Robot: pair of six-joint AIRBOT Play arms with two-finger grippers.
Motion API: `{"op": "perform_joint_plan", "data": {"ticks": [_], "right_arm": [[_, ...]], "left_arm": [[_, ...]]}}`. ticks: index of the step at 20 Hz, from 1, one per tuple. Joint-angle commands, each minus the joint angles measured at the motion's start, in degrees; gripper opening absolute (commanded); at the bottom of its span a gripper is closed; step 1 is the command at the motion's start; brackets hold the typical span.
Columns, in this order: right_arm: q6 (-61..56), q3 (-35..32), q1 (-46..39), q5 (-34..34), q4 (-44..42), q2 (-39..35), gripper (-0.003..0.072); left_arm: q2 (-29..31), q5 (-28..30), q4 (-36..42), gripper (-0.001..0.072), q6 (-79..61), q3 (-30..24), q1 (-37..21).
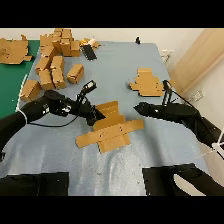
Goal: Fold the box.
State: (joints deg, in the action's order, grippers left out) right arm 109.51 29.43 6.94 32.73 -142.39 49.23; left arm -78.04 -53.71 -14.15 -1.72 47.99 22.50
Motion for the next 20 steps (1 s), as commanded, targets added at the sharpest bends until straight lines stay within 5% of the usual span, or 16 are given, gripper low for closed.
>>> {"op": "perform_joint_plan", "data": {"ticks": [1,20], "right_arm": [[-3.1,0.1,-0.6,-3.7,0.1,-2.3,0.0005],[-4.5,0.0,-0.4,-2.9,0.2,-2.0,0.0005]], "left_arm": [[2.5,2.9,5.6,0.0011,-14.6,-5.1,1.4],[2.6,11.3,-1.5,0.0011,-12.3,-7.4,10.6]]}}
